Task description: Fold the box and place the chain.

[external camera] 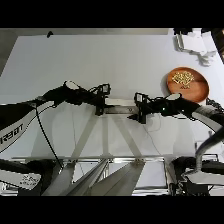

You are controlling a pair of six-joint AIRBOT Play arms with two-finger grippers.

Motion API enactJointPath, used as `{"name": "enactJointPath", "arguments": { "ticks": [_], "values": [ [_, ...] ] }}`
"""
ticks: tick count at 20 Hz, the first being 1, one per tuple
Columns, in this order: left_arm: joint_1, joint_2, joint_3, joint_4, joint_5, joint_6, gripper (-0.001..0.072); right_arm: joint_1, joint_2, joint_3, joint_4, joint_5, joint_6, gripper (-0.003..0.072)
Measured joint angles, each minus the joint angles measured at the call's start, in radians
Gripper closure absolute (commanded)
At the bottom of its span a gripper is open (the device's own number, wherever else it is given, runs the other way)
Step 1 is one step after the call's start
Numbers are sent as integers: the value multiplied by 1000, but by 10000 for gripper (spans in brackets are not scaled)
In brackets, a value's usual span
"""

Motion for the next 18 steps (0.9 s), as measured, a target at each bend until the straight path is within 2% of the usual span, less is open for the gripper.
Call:
{"name": "enactJointPath", "arguments": {
  "ticks": [1, 3, 7, 11, 12, 13, 14, 15, 18],
  "values": [
    [0, 0, 0, 0, -1, 0, 629, 0, 0, 0, 0, 0, 0, 168],
    [0, -2, -2, 15, -1, -3, 372, 1, 0, 0, 0, 0, 0, 168],
    [24, 32, 0, 8, -10, -3, 356, 1, -1, 0, 0, 0, 0, 168],
    [93, 121, 0, 87, -39, -4, 358, 1, 0, 0, 0, 0, 0, 168],
    [112, 148, 0, 124, -39, -13, 365, 1, 0, 0, 0, -1, 1, 168],
    [129, 177, 0, 171, -40, -36, 459, 1, 0, 0, -1, 0, 0, 168],
    [143, 202, 0, 217, -46, -68, 651, 1, -1, 0, -1, 0, 0, 168],
    [153, 224, 0, 260, -60, -111, 697, 1, -1, 0, 0, 0, 0, 168],
    [158, 253, 0, 332, -173, -219, 703, 1, -1, 0, 0, 0, 0, 168]
  ]
}}
